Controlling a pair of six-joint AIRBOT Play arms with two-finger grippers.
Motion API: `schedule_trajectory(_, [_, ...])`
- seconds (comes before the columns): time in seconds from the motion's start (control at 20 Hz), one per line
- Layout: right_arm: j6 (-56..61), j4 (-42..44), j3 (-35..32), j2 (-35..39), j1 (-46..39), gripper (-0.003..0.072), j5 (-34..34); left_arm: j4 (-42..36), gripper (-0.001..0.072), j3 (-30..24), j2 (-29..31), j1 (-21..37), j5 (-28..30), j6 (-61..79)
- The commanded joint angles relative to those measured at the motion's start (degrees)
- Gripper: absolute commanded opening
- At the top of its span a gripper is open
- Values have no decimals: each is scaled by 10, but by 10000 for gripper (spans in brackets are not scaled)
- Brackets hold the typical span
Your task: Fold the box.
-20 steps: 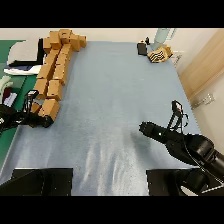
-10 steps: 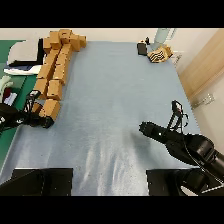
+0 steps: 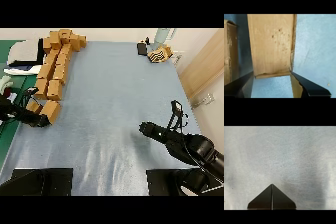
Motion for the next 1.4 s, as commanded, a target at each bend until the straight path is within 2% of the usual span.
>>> schedule_trajectory(0.0, [-6,1,0,0,0,2,-1,9,713,41,0,0,-84,-33])
schedule_trajectory(0.25, [-77,52,0,0,0,2,-38,12,713,113,1,0,-195,-47])
schedule_trajectory(0.35, [-106,68,0,0,0,2,-44,10,713,142,2,0,-203,-89])
schedule_trajectory(0.45, [-136,86,0,-1,0,2,-43,-59,705,159,4,-1,-203,-124])
schedule_trajectory(0.5, [-144,87,1,-3,0,2,-41,-121,505,161,4,-5,-204,-123])
schedule_trajectory(0.55, [-152,87,5,-9,0,2,-41,-188,100,161,4,-16,-205,-122])
schedule_trajectory(0.6, [-165,87,14,-20,0,2,-40,-236,14,161,4,-34,-200,-115])
schedule_trajectory(0.7, [-203,81,54,-61,-2,2,-41,-247,12,165,4,-105,-163,-119])
schedule_trajectory(0.8, [-238,80,119,-132,-19,2,-60,-208,11,180,-1,-211,-116,-159])
schedule_trajectory(0.95, [-310,91,245,-268,-72,2,-97,-119,11,242,-42,-380,-72,-244])
schedule_trajectory(1.05, [-358,117,339,-353,-97,2,-139,-95,12,288,-88,-469,-54,-274])
schedule_trajectory(1.2, [-379,135,448,-445,-104,2,-188,-97,12,326,-161,-548,-24,-285])
schedule_trajectory(1.35, [-393,183,490,-487,-104,2,-189,-104,13,343,-207,-579,-9,-288])
